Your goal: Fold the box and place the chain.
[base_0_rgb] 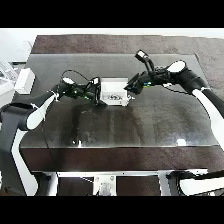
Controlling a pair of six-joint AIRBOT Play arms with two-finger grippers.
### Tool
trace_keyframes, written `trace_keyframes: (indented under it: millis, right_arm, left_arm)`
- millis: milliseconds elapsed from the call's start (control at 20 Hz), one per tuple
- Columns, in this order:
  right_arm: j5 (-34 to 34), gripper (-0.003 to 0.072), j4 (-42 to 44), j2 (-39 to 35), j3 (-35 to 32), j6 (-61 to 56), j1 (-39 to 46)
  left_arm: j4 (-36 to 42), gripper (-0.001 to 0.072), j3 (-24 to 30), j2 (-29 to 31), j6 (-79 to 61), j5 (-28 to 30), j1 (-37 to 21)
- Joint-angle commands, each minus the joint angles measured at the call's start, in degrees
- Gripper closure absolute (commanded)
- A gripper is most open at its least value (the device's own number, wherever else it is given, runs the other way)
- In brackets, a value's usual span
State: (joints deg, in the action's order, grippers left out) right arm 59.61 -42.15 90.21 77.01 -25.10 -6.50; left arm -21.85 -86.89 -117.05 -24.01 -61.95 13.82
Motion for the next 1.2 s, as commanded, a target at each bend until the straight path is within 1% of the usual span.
trace_keyframes:
  millis: [0, 50, 100, 200, 350, 550, 650, 900, 1150]
  right_arm:
    - [3.96, 0.0235, -2.01, 0.07, -0.07, 0.39, 5.75]
    - [3.43, 0.0203, -2.03, 0.35, -0.07, 1.68, 6.86]
    - [3.21, 0.0147, -2.03, 1.01, -0.07, 2.56, 7.58]
    - [3.04, 0.0147, -3.69, 3.54, -0.07, 4.07, 7.74]
    - [2.97, 0.0121, -3.98, 8.11, 0.02, 12.76, 6.47]
    - [2.56, 0.0121, -6.32, 10.86, 0.07, 19.41, 4.0]
    - [0.52, 0.0121, -7.21, 10.91, 0.07, 22.38, 2.78]
    - [-1.77, 0.0121, -8.35, 10.95, 0.07, 28.57, 0.83]
    - [-2.19, 0.0121, -9.16, 12.72, 1.95, 29.24, -0.33]
  left_arm:
    - [-0.02, 0.0238, 0.0, 0.04, -0.02, 0.0, -0.04]
    - [-0.02, 0.0238, 0.0, 0.04, -0.02, 0.0, -0.04]
    - [-0.02, 0.0238, 0.0, 0.04, -0.02, 0.0, -0.04]
    - [-0.02, 0.0238, 0.0, 0.04, -0.02, 0.02, -0.04]
    - [-0.02, 0.0238, 0.0, 0.04, -0.02, 0.0, -0.04]
    - [-0.02, 0.0238, 0.0, 0.04, -0.02, 0.0, -0.04]
    - [-0.02, 0.0238, 0.0, 0.04, -0.02, 0.02, -0.04]
    - [-0.02, 0.0238, 0.0, 0.04, -0.02, 0.02, -0.04]
    - [-0.02, 0.0238, 0.0, 0.04, -0.02, 0.02, -0.04]
